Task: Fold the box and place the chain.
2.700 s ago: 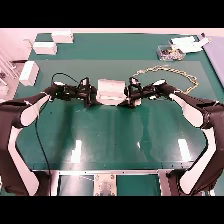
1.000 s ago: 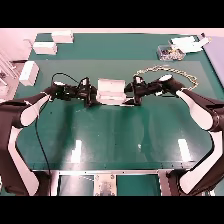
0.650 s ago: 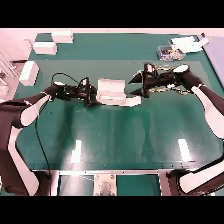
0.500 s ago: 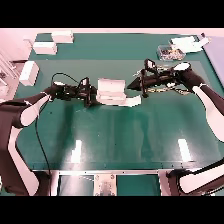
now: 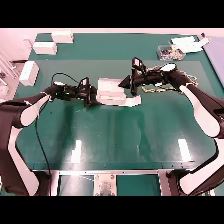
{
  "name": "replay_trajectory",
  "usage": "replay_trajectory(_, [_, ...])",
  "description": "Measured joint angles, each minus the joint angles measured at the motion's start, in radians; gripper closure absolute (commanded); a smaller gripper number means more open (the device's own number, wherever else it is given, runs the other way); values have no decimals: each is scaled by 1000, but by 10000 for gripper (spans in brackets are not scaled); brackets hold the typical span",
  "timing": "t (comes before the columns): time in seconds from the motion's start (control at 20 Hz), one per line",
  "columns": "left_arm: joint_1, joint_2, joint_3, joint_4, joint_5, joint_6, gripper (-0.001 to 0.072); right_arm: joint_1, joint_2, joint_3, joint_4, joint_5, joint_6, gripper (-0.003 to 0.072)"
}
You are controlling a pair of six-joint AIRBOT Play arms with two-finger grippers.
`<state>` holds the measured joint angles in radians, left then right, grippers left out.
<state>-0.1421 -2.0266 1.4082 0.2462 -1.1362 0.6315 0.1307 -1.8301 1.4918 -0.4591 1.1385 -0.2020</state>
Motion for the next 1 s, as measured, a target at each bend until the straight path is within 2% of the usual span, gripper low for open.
replay_trajectory(0.35, [0,0,0,1,-1,0,226,10,-79,31,-73,-45,26,679])
replay_trajectory(0.6, [0,0,0,2,-2,1,227,27,-82,61,-159,-40,37,681])
replay_trajectory(0.85, [-1,0,0,0,-1,1,227,9,21,95,-195,-42,100,683])
replay_trajectory(1.0, [-1,0,0,0,-1,1,227,-13,130,40,-232,-50,155,683])
